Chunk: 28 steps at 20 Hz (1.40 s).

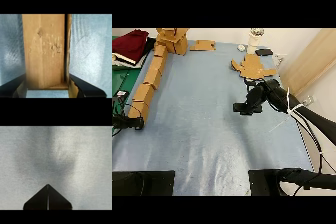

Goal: Fold the box.

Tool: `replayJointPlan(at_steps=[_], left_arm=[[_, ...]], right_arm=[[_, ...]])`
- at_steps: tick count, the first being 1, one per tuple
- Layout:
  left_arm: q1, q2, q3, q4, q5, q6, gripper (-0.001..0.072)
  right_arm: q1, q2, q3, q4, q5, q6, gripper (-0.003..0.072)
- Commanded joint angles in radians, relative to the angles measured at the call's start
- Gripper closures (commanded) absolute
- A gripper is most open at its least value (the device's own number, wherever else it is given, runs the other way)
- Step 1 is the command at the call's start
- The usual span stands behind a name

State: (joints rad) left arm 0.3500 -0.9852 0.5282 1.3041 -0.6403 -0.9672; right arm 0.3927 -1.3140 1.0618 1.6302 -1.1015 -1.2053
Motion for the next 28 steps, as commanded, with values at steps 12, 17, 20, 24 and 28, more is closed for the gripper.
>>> replayJointPlan(at_steps=[12, 17, 20, 24, 28], left_arm=[[0.001, 0.0, 0.2, 0.161, -0.51, -0.148, 0.0017], [0.0, 0.0, 0.245, 0.138, -0.753, -0.241, 0.0395], [-0.016, 0.006, 0.245, -0.092, -0.848, -0.245, 0.0698], [-0.326, 0.012, 0.309, -0.241, -0.757, -0.399, 0.0699], [-0.647, -0.163, 0.531, -0.243, -0.568, -0.482, 0.0698]], right_arm=[[0.0, -0.001, 0.0, 0.009, -0.006, -0.035, 0.0681], [0.0, -0.001, 0.0, 0.01, -0.007, -0.035, 0.0682], [0.0, -0.001, 0.0, 0.047, -0.006, -0.038, 0.0681], [0.001, -0.002, 0.007, 0.213, 0.042, -0.098, 0.0682], [0.002, -0.057, 0.116, 0.253, 0.018, -0.105, 0.0681]])
